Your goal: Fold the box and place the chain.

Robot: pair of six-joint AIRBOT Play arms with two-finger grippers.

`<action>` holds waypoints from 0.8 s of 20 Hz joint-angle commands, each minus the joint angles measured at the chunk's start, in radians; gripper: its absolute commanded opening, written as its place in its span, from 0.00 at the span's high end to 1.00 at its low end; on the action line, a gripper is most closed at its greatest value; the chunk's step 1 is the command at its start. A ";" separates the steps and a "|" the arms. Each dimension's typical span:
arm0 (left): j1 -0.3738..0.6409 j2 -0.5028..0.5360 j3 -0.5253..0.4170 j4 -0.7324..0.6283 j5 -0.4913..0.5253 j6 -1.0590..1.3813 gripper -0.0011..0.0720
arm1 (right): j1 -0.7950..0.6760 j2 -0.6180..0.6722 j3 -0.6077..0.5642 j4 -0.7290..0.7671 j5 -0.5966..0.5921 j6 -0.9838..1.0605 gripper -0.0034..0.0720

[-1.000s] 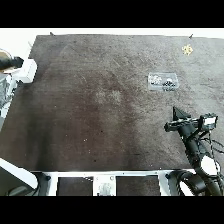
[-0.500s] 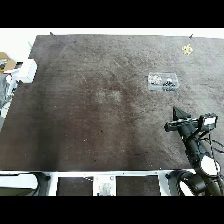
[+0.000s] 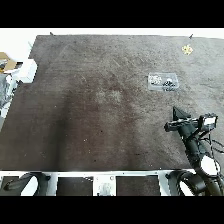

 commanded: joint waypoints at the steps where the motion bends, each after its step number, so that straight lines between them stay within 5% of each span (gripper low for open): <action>1: -0.117 0.277 -0.371 -0.116 0.232 0.187 0.98 | 0.001 0.001 0.000 0.000 0.000 0.000 0.95; 8: -0.190 0.787 -0.781 -0.151 0.370 0.101 0.98 | 0.001 0.001 0.000 0.000 0.000 0.000 0.95; 16: -0.190 0.803 -0.948 -0.148 0.480 0.108 0.97 | 0.001 0.001 0.000 0.000 0.000 0.000 0.95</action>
